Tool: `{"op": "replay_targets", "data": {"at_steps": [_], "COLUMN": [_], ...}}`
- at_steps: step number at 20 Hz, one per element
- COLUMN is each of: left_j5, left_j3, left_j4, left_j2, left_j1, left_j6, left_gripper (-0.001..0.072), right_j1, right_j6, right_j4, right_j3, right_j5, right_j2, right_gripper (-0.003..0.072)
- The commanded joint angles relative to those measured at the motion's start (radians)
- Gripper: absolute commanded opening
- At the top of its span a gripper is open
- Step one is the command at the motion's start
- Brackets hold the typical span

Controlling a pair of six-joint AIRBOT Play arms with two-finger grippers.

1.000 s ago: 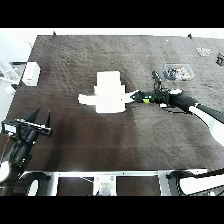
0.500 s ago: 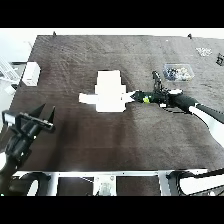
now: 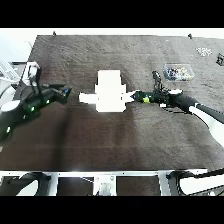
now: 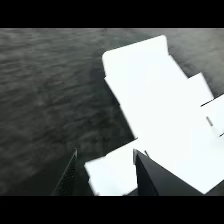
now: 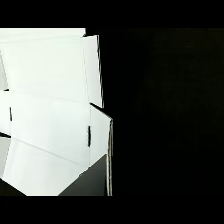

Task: Fold the box and place the chain.

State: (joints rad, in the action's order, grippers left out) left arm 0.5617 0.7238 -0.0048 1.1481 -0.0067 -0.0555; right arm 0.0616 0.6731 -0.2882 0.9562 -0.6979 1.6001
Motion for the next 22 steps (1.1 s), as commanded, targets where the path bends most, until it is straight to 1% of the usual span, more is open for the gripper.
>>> {"op": "replay_targets", "data": {"at_steps": [1, 3, 6, 7, 9, 10, 14, 16, 18, 22], "left_j5": [0.182, 0.294, 0.42, 0.46, 0.544, 0.566, 0.626, 0.637, 0.642, 0.65], "left_j3": [0.289, 0.469, 0.743, 0.818, 0.952, 1.008, 1.155, 1.195, 1.223, 1.279], "left_j4": [0.127, 0.271, 0.5, 0.534, 0.544, 0.548, 0.574, 0.591, 0.642, 0.712], "left_j2": [0.289, 0.411, 0.573, 0.616, 0.694, 0.729, 0.849, 0.896, 0.931, 0.985], "left_j1": [0.0, 0.0, 0.0, 0.0, 0.0, 0.0, -0.003, -0.015, -0.036, -0.073], "left_j6": [0.201, 0.365, 0.623, 0.67, 0.732, 0.764, 0.862, 0.883, 0.911, 0.946], "left_gripper": [0.0414, 0.0415, 0.0415, 0.0415, 0.0415, 0.0414, 0.0415, 0.0415, 0.0415, 0.0415], "right_j1": [0.0, 0.0, 0.0, 0.0, 0.0, 0.0, 0.0, 0.0, -0.001, -0.001], "right_j6": [0.0, 0.0, 0.0, 0.0, 0.0, 0.0, 0.0, -0.004, -0.004, -0.004], "right_j4": [0.0, 0.0, 0.0, 0.0, 0.0, 0.0, 0.0, 0.0, 0.0, 0.0], "right_j3": [0.001, 0.001, 0.001, 0.001, 0.001, 0.001, 0.001, 0.001, 0.001, 0.001], "right_j5": [0.003, 0.009, 0.009, 0.009, 0.009, 0.009, 0.01, 0.011, 0.011, 0.011], "right_j2": [0.0, 0.0, 0.0, 0.0, 0.0, 0.0, 0.0, 0.0, 0.0, 0.0], "right_gripper": [0.0012, 0.0012, 0.0012, 0.0012, 0.0012, 0.0013, 0.0013, 0.0013, 0.0013, 0.0014]}}
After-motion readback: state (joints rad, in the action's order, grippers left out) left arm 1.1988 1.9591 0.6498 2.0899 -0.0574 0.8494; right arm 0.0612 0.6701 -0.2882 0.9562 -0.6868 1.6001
